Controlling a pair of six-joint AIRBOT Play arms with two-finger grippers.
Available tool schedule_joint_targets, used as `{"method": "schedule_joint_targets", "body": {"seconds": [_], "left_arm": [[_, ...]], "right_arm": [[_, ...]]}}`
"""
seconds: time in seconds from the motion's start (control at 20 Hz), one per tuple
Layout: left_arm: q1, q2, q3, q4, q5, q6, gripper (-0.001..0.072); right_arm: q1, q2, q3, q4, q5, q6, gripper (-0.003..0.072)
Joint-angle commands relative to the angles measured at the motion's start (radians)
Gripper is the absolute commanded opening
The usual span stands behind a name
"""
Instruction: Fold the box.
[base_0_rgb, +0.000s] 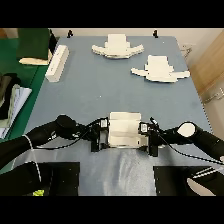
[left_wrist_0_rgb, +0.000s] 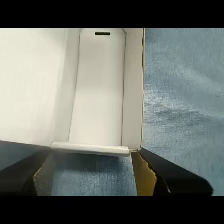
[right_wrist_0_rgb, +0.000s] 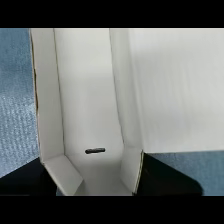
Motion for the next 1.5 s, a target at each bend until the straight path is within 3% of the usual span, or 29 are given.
{"method": "schedule_joint_targets", "body": {"seconds": [0.0,0.95,1.0,1.05,1.1,1.45], "left_arm": [[-0.016,-0.014,0.004,-0.012,0.015,0.001,0.0699],[-0.035,-0.045,0.033,0.054,-0.006,-0.026,0.0697],[-0.035,-0.045,0.033,0.053,0.0,-0.031,0.0678],[-0.035,-0.045,0.033,0.053,0.0,-0.031,0.0525],[-0.035,-0.045,0.033,0.053,0.002,-0.032,0.0463],[-0.054,-0.045,0.033,0.053,0.042,-0.054,0.0463]], "right_arm": [[0.0,0.001,0.001,0.0,0.0,0.0,0.0603],[0.0,0.001,0.0,0.0,0.0,0.0,0.0603],[0.0,0.001,0.001,0.0,0.0,0.0,0.0603],[0.0,0.001,0.001,0.0,0.0,0.0,0.0603],[0.0,0.001,0.0,0.0,0.0,0.0,0.0603],[0.0,0.001,0.0,0.0,0.0,0.0,0.0604]]}}
